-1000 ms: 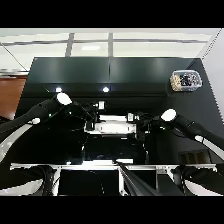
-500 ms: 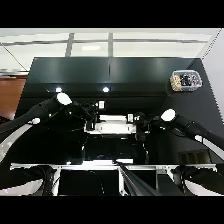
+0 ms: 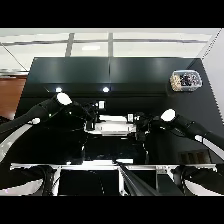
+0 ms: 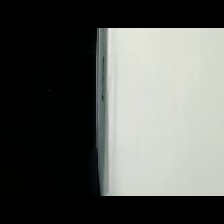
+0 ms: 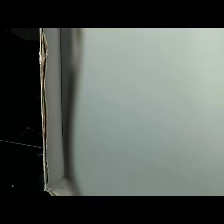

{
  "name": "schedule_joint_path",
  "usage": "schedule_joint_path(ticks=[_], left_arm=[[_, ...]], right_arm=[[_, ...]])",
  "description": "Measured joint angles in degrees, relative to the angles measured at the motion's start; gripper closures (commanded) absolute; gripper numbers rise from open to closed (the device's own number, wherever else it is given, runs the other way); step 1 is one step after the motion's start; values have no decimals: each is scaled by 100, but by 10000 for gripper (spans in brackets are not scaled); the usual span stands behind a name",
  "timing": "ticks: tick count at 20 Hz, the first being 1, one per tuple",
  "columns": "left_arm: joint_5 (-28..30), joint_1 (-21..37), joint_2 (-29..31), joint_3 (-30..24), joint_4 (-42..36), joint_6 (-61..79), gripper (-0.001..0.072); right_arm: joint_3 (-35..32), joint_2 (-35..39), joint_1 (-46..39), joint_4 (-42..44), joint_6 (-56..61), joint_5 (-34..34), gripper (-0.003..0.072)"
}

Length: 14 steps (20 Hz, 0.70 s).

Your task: Fold the box and place the chain.

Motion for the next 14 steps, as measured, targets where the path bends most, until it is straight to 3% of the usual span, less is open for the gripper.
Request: schedule_joint_path(ticks=[1, 3, 4, 7, 11, 12, 13, 14], left_arm=[[-2, 0, 0, 0, 0, 0, 675], [-7, 0, 4, 0, 0, 4, 369], [-9, 2, 28, 0, -2, -13, 264], [-13, 63, 234, 2, 44, -192, 184], [-55, 275, 866, 4, 686, -868, 196], [-140, 348, 1049, 4, 909, -1141, 259], [-229, 422, 1237, 4, 1132, -1488, 402], [-402, 487, 1388, 4, 1325, -1849, 623]], right_arm=[[0, 0, 0, -4, 0, 0, 235], [0, 0, 0, -7, 0, 0, 235], [0, 0, 0, -9, 2, -2, 234], [0, 0, 2, -15, 2, -2, 235], [0, 0, 0, -28, 2, 7, 237], [0, 0, 0, -33, 2, 13, 285], [0, 0, 0, -39, 2, 20, 285], [0, 0, 0, -44, 2, 24, 285]])
